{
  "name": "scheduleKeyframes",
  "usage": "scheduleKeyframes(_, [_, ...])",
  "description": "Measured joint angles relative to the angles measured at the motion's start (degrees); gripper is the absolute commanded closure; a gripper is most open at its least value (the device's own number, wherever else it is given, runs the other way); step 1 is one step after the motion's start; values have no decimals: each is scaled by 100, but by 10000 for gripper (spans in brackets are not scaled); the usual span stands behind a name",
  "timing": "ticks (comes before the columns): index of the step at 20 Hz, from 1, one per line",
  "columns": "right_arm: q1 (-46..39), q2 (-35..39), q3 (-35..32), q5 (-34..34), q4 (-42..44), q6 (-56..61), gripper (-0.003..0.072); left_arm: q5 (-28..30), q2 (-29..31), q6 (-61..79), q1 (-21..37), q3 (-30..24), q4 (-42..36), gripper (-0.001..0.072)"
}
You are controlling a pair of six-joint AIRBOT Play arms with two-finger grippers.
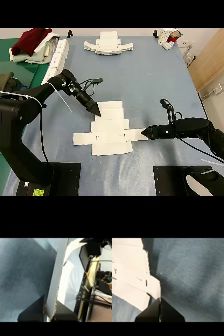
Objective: Fold the box.
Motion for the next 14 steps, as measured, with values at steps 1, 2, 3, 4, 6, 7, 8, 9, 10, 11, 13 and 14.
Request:
scheduleKeyframes(1, [0,0,0,0,-2,0,682,-15,-4,20,-17,2,13,604])
scheduleKeyframes(2, [0,0,0,-2,-11,0,682,-46,-7,37,-35,4,24,604])
scheduleKeyframes(3, [0,-2,0,-2,-13,0,682,-76,-4,46,-57,7,24,604])
scheduleKeyframes(4, [0,0,0,0,-13,0,682,-96,-7,57,-83,7,24,603])
scheduleKeyframes(6, [0,0,0,0,-20,0,682,-107,-7,63,-131,7,37,604])
scheduleKeyframes(7, [0,0,0,0,-20,0,682,-129,-7,74,-155,7,39,604])
scheduleKeyframes(8, [0,-2,0,0,-22,-2,682,-133,-7,76,-173,7,35,605])
scheduleKeyframes(9, [0,-2,0,0,-22,0,682,-133,-7,79,-181,7,42,606])
scheduleKeyframes(10, [0,0,0,-2,-24,-2,682,-133,-7,83,-197,7,42,608])
scheduleKeyframes(11, [0,0,0,-2,-28,0,682,-138,-7,98,-203,7,42,681])
scheduleKeyframes(13, [0,-2,0,4,-26,-2,682,-162,-7,168,-216,7,52,696])
scheduleKeyframes(14, [0,0,0,2,-26,0,682,-164,-7,195,-221,7,44,696])
